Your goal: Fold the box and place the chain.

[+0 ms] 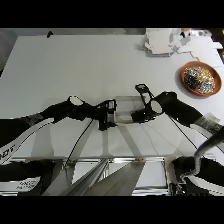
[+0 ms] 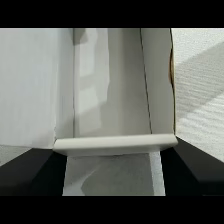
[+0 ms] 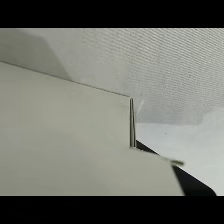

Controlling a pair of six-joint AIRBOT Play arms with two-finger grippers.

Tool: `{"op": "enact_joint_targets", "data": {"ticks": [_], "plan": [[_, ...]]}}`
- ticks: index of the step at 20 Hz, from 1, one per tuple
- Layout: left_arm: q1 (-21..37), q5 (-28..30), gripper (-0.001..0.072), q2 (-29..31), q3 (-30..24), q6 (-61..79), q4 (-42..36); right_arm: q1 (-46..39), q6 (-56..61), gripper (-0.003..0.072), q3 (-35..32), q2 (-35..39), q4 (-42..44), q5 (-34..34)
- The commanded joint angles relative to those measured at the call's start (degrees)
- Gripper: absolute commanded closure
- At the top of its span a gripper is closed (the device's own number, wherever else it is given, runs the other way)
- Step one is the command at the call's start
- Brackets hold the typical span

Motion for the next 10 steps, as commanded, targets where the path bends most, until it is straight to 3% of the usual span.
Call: {"op": "enact_joint_targets", "data": {"ticks": [1, 4, 5, 6, 8, 10], "plan": [[0.02, 0.0, 0.0501, -0.02, -0.02, 0.02, 0.02, 0.17, 0.46, 0.0431, 0.17, -0.81, -1.25, -0.33], [0.02, 0.0, 0.0501, -0.02, -0.02, 0.0, 0.02, 0.17, 1.88, 0.0473, 0.17, -1.79, -1.4, -0.72], [0.02, 0.0, 0.0501, -0.02, -0.02, 0.02, 0.02, 0.17, 1.86, 0.0531, 0.17, -2.64, -1.4, -0.31], [0.02, 0.0, 0.0501, -0.02, -0.02, 0.02, 0.02, 0.2, 1.86, 0.0535, 0.17, -3.52, -1.38, 0.28], [0.02, 0.0, 0.0501, -0.02, -0.02, 0.02, 0.02, 0.17, 1.84, 0.0648, 0.17, -4.76, -1.38, 1.25], [0.02, 0.0, 0.0501, -0.02, -0.02, 0.02, 0.02, 0.17, 1.81, 0.0668, 0.17, -4.83, -1.4, 0.98]]}}
